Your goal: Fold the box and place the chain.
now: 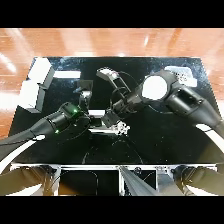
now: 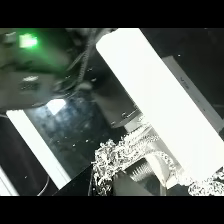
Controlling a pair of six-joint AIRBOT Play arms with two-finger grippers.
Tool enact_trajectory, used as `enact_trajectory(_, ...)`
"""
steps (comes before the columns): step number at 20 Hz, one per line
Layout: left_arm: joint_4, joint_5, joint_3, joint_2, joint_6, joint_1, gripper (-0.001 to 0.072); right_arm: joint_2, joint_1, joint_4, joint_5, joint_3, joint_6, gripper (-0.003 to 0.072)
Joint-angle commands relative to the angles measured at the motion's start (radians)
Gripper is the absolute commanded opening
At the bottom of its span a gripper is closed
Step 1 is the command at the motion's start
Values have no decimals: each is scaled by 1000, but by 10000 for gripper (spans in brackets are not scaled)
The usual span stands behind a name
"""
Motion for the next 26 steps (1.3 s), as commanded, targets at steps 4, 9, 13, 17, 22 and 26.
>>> enact_trajectory(4, 0, 2, 0, 0, 0, 0, 26, -113, 0, -49, -44, -13, 17, 23)
enact_trajectory(9, 0, 3, 0, 0, 0, 0, 26, -122, 0, -119, -47, -13, 34, 24)
enact_trajectory(13, 0, 3, 0, 0, 0, 0, 26, -124, -1, -177, -59, -13, 66, 23)
enact_trajectory(17, 0, 3, 0, 0, 0, 0, 26, -125, 0, -177, -67, -13, 65, 23)
enact_trajectory(22, 0, 3, 0, 0, 0, 0, 26, -125, 0, -177, -47, -13, 60, 505)
enact_trajectory(26, 0, 3, 0, 0, 0, 0, 26, -101, -16, -177, 114, -13, -53, 505)
